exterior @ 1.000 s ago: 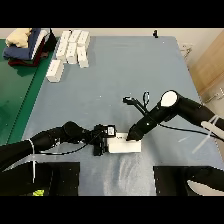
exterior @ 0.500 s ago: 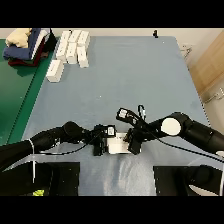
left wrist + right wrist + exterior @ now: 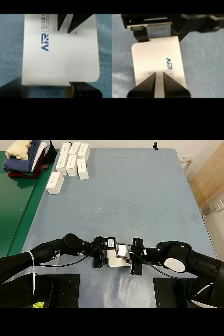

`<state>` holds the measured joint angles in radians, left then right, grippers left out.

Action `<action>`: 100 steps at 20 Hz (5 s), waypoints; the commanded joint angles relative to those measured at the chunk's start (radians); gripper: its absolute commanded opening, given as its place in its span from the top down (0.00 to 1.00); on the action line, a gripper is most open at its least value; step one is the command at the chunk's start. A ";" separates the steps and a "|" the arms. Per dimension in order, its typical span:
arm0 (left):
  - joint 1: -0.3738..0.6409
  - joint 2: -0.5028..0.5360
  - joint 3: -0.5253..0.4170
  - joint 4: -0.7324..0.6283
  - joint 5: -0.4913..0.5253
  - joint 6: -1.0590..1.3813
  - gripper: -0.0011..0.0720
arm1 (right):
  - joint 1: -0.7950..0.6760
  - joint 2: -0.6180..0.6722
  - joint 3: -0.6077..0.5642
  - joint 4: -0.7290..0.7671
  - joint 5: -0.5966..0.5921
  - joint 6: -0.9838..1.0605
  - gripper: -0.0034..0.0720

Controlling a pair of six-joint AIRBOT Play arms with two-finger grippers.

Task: Fold the box.

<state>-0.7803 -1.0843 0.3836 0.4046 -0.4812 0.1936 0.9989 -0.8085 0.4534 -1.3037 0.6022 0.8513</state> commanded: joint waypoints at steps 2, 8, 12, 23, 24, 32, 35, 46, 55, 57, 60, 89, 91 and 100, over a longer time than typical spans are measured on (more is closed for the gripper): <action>0.001 0.000 0.001 0.000 0.000 0.000 0.42 | 0.026 0.040 -0.022 -0.051 -0.040 -0.034 0.54; 0.001 0.000 0.001 0.000 0.000 0.000 0.42 | 0.026 0.135 -0.024 -0.066 -0.008 -0.034 0.34; 0.001 0.000 0.001 0.000 0.000 0.000 0.42 | 0.024 0.088 -0.031 -0.154 -0.026 -0.034 0.34; 0.001 0.000 0.001 0.000 0.000 0.000 0.42 | 0.025 0.002 -0.031 -0.227 -0.054 -0.067 0.29; 0.001 0.000 0.001 0.000 0.000 0.000 0.42 | 0.025 0.002 -0.031 -0.235 -0.063 -0.067 0.29; 0.001 0.000 0.001 0.000 0.000 0.000 0.42 | 0.026 0.062 -0.031 -0.237 -0.065 -0.067 0.37; 0.001 0.000 0.001 0.000 0.000 0.000 0.42 | 0.026 0.116 -0.031 -0.245 -0.065 -0.067 0.37; 0.001 0.000 0.001 0.000 0.000 0.000 0.42 | 0.023 0.101 -0.030 -0.353 -0.110 -0.066 0.37; 0.001 0.000 0.001 0.000 0.000 0.000 0.42 | 0.026 0.065 -0.029 -0.286 -0.103 -0.068 0.58; 0.001 0.000 0.001 0.000 0.000 0.000 0.42 | 0.026 0.061 -0.029 -0.239 -0.079 -0.069 0.61; 0.001 0.000 0.001 0.000 0.000 0.000 0.42 | 0.038 0.061 -0.029 -0.205 -0.041 -0.079 0.69; 0.001 0.000 0.001 0.000 0.000 0.000 0.42 | 0.035 0.159 -0.178 0.011 -0.326 0.486 0.95; 0.001 0.000 0.001 0.000 0.001 0.000 0.42 | 0.035 0.148 -0.194 0.011 -0.329 0.496 0.95; 0.001 0.000 0.001 0.000 0.000 0.000 0.42 | 0.038 0.039 -0.221 0.048 -0.386 0.503 0.95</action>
<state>-0.7803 -1.0847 0.3836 0.4030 -0.4805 0.1902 1.0363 -0.7357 0.2405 -1.2705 0.2211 1.3487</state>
